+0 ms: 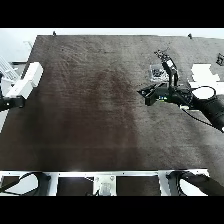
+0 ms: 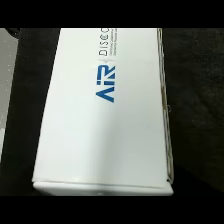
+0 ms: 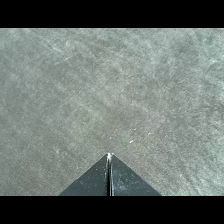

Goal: Fold the box and place the chain.

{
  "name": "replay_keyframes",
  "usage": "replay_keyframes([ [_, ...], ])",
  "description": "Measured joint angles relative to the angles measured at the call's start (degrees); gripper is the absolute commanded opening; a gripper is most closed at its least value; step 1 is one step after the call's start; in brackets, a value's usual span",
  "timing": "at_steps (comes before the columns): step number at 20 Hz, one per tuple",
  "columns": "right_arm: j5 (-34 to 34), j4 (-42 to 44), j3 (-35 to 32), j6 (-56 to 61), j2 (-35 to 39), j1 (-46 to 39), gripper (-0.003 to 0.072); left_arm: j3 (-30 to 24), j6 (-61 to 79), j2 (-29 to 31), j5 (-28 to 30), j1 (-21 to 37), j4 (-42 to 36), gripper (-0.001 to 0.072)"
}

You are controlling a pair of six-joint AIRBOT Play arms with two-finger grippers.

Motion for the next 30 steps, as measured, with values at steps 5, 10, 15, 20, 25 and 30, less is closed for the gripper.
replay_keyframes([
  [5,-0.48,0.0,-0.02,-0.02,0.0,0.0,0.0016,0.0,-1.38,-0.5,-1.38,0.0,2.29,0.0718],
  [10,-0.74,-0.02,-0.02,-0.04,0.0,0.0,0.0323,0.0,-2.03,-0.72,-3.63,0.0,3.19,0.072],
  [15,-0.98,-0.02,-0.02,-0.04,0.0,-0.7,0.05,0.33,-2.25,3.5,-6.25,0.0,4.85,0.0719],
  [20,-1.97,1.57,0.35,-0.04,1.05,-1.64,0.0016,0.37,-2.36,14.97,-12.39,0.0,4.33,0.0045],
  [25,-2.58,3.28,0.46,-0.04,8.41,-1.79,0.0013,0.28,7.39,24.72,-18.6,-0.5,-15.8,0.0015],
  [30,-7.02,2.91,-4.28,0.35,20.87,-1.86,0.0013,-1.77,20.28,30.64,-19.78,-9.33,-32.54,0.0015],
])
